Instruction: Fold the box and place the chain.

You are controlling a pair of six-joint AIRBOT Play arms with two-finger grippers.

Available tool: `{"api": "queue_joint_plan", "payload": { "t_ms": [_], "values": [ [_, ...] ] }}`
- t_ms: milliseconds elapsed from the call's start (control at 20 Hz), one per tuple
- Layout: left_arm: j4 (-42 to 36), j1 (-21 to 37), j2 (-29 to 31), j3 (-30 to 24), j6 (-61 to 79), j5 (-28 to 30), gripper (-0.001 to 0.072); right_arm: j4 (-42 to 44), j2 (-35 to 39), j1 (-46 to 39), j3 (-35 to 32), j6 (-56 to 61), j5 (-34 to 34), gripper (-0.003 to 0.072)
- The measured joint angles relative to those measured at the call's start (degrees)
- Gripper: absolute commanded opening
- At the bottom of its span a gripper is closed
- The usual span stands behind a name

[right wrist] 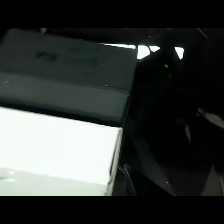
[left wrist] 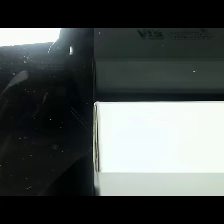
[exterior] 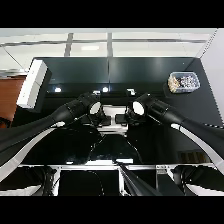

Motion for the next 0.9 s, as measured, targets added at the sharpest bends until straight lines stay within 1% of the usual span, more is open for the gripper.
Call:
{"api": "queue_joint_plan", "payload": {
  "t_ms": [150, 250, 300, 450, 500, 550, 600, 650, 700, 750, 850, 900],
  "values": [
    [-0.02, 0.00, 0.00, 0.00, 0.00, 0.00, 0.0026, -1.86, -0.68, 0.59, 0.22, 2.71, 0.70, 0.0224],
    [-0.13, 0.00, 0.00, 0.02, 0.02, 0.07, 0.0026, -2.43, -0.96, 0.79, 0.31, 4.00, 0.96, 0.0112],
    [-0.13, 0.00, 0.00, 0.00, 0.00, 0.09, 0.0026, -2.56, -1.11, 0.96, 0.33, 4.66, 0.96, 0.0016],
    [-0.22, -0.04, 0.00, 0.02, -0.17, 0.07, 0.0026, -3.21, -1.31, 1.18, 0.33, 5.53, 1.44, 0.0014],
    [-0.11, -0.02, 0.00, 0.02, -0.15, 0.04, 0.0026, -3.26, -1.38, 1.18, 0.33, 5.62, 1.27, 0.0015],
    [-0.13, -0.04, 0.00, 0.02, -0.15, -0.04, 0.0026, -3.28, -1.38, 1.18, 0.33, 5.66, 1.46, 0.0084],
    [-0.02, -0.04, -0.02, 0.02, 0.00, 0.00, 0.0026, -3.30, -1.40, 1.18, 0.33, 5.60, 1.57, 0.0242],
    [0.28, 0.00, 0.00, 0.02, 0.07, -0.17, 0.0026, -3.45, -1.44, 1.18, 0.33, 5.46, 1.73, 0.0242],
    [0.22, 0.00, -0.02, 0.02, 0.07, -0.17, 0.0026, -3.39, -1.44, 1.18, 0.33, 5.49, 1.95, 0.0169],
    [0.22, 0.00, -0.02, 0.02, 0.04, -0.09, 0.0026, -3.37, -1.44, 1.18, 0.33, 5.53, 1.90, 0.0115],
    [0.02, -0.02, -0.02, 0.02, 0.04, 0.24, 0.0026, -3.28, -1.55, 1.18, 0.33, 5.70, 1.95, 0.0106],
    [0.02, 0.00, -0.02, 0.02, 0.04, 0.31, 0.0026, -3.23, -1.60, 1.18, 0.33, 5.68, 1.86, 0.0013]
  ]
}}
